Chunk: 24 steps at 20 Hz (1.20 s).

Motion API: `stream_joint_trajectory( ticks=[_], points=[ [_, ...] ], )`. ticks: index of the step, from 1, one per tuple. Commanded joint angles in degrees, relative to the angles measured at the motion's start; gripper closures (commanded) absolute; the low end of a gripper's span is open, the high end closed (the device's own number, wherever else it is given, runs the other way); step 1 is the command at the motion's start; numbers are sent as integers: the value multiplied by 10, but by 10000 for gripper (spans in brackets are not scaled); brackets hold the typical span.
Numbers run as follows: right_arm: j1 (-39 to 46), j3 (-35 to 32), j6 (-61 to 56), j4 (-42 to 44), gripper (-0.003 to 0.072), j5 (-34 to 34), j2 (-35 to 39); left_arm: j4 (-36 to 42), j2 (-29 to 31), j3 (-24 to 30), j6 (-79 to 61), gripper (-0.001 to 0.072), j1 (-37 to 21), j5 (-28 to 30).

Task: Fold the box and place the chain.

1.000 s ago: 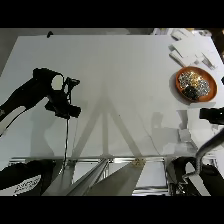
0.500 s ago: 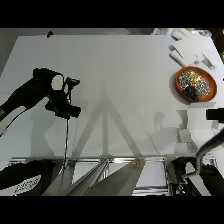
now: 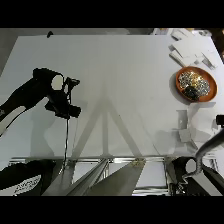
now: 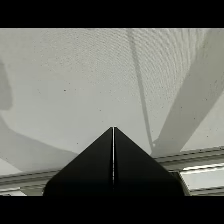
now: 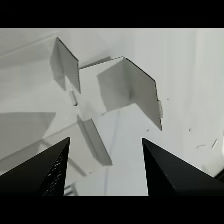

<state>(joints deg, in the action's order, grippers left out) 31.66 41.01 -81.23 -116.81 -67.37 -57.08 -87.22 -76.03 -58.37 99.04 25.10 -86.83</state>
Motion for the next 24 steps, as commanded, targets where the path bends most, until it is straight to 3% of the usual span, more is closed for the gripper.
stream_joint_trajectory(
  ticks=[1, 10, 12, 13, 15, 17, 21, 24],
  points=[
    [65, 0, 34, -5, 252, 56, -38, 0, 0, 0, 0, 700, 0, 0],
    [99, 1, 37, -77, 292, 129, -111, 0, 0, 0, 0, 700, 0, 0],
    [99, 1, 37, -75, 398, 142, -133, 0, 0, 0, 0, 700, 0, 0],
    [99, 1, 37, -75, 414, 147, -143, 0, 0, 0, 0, 700, 0, 0],
    [99, 1, 37, -69, 542, 144, -156, 0, 0, 0, 0, 700, 0, 0],
    [93, 1, 37, -57, 666, 127, -151, 0, 0, 0, 0, 700, 0, 0],
    [19, 1, 38, -24, 667, 28, -92, 0, 0, 0, 0, 700, 0, 0],
    [-54, 0, 64, 142, 666, -14, -15, 0, 0, 0, 0, 700, 0, 0]
  ],
)
